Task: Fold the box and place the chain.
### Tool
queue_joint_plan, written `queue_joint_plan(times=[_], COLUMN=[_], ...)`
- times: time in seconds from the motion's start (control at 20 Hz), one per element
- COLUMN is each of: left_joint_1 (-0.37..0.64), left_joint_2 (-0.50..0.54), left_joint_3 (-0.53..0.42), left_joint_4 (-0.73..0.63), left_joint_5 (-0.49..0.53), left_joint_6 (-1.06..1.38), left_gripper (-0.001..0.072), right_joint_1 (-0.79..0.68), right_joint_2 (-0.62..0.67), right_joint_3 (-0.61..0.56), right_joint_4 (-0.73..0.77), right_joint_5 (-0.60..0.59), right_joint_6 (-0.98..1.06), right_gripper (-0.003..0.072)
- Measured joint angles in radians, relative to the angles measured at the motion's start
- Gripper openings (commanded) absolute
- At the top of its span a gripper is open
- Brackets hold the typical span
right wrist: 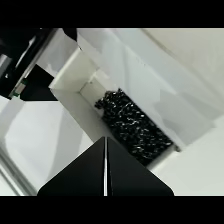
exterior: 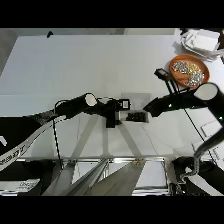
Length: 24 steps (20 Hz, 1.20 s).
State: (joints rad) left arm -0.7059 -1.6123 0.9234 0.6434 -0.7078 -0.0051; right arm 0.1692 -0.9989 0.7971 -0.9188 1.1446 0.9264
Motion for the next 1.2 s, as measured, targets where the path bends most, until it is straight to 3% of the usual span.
queue_joint_plan(times=[0.2,0.5,0.85,1.2], left_joint_1=[0.0,0.0,0.0,0.0], left_joint_2=[0.0,0.0,0.0,0.0], left_joint_3=[0.0,0.0,0.0,0.0], left_joint_4=[0.0,0.0,0.0,0.0], left_joint_5=[0.0,0.0,0.0,0.0], left_joint_6=[0.0,0.0,0.0,0.0], left_gripper=[0.021,0.021,0.021,0.021], right_joint_1=[-0.039,-0.163,-0.109,-0.028], right_joint_2=[-0.004,-0.172,-0.41,-0.407], right_joint_3=[0.211,0.291,0.303,0.304], right_joint_4=[-0.174,-0.189,-0.043,0.121], right_joint_5=[0.084,-0.025,-0.063,0.127], right_joint_6=[0.046,0.054,-0.116,-0.356], right_gripper=[0.0012,0.0012,0.0011,0.0011])
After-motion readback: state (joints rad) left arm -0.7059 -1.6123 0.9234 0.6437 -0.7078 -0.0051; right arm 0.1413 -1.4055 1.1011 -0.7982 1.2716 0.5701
